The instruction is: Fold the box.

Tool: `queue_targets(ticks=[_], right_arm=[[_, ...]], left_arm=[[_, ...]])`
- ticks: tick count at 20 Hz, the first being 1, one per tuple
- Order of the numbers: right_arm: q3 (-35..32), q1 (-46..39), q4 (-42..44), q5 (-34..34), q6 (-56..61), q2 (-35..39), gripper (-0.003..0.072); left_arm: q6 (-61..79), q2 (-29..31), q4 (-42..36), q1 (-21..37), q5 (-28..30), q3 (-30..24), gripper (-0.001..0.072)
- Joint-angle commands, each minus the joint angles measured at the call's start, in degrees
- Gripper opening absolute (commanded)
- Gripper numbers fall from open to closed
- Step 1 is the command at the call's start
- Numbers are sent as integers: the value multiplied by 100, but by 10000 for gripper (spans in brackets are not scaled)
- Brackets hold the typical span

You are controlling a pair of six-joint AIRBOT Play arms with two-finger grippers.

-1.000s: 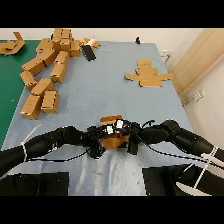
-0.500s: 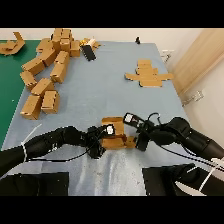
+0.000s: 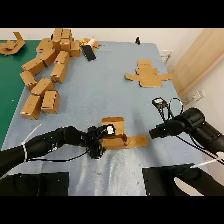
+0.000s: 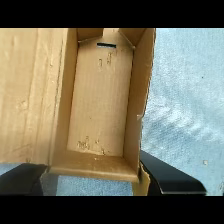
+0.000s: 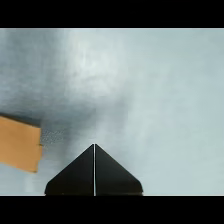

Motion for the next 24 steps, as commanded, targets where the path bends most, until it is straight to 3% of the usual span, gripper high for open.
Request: queue_targets(ticks=[1,4,6,13,19,20,21,24], right_arm=[[-219,-446,1742,247,-72,-363,0],[-448,-435,3401,737,-654,-662,0],[-474,-433,3856,815,-890,-789,0],[-474,-411,4701,704,-1329,-629,0],[-435,-413,4758,686,-1408,-409,4],[-389,-413,4734,686,-1405,-361,57],[-328,-413,4715,686,-1408,-319,184],[-205,-413,4701,684,-1403,-313,215]], left_arm=[[2,4,2,2,2,0,521],[2,4,4,2,2,0,521],[2,4,2,4,2,0,521],[2,4,2,4,2,0,521],[2,4,2,4,2,0,520],[2,4,4,4,2,0,521],[2,4,2,4,2,0,521],[2,4,2,4,2,0,521]])
